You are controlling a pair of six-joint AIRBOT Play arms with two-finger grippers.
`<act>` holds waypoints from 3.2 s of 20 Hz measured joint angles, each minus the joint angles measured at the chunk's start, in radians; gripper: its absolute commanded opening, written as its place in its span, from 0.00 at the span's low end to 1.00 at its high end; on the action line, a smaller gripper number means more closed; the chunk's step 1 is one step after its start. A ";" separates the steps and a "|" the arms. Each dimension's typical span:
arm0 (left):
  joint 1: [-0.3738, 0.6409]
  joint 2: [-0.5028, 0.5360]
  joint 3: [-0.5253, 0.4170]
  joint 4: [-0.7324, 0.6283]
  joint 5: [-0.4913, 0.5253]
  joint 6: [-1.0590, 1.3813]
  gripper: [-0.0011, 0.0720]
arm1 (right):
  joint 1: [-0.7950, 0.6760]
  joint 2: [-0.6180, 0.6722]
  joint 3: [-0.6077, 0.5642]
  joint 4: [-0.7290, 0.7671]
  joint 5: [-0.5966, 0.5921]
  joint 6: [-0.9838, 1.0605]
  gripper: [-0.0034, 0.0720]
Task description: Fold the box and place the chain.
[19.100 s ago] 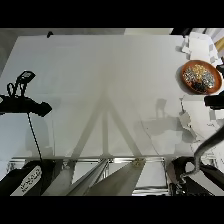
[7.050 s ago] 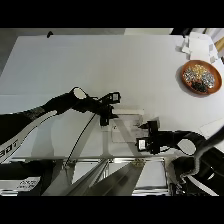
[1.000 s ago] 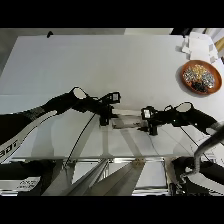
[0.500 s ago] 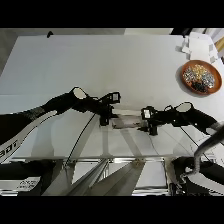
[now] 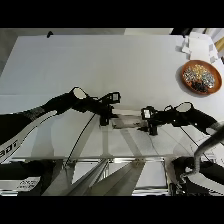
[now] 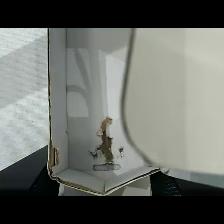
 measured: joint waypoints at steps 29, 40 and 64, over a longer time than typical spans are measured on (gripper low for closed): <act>0.002 0.087 0.000 0.069 0.000 -0.050 0.61 | 0.000 0.000 0.000 0.000 0.001 0.000 0.65; 0.002 0.273 0.000 0.312 -0.037 -0.332 0.39 | 0.000 0.000 0.000 0.000 0.000 0.000 0.65; -0.121 0.388 -0.001 0.293 0.122 -0.575 0.02 | 0.000 0.000 0.000 0.000 0.000 0.000 0.65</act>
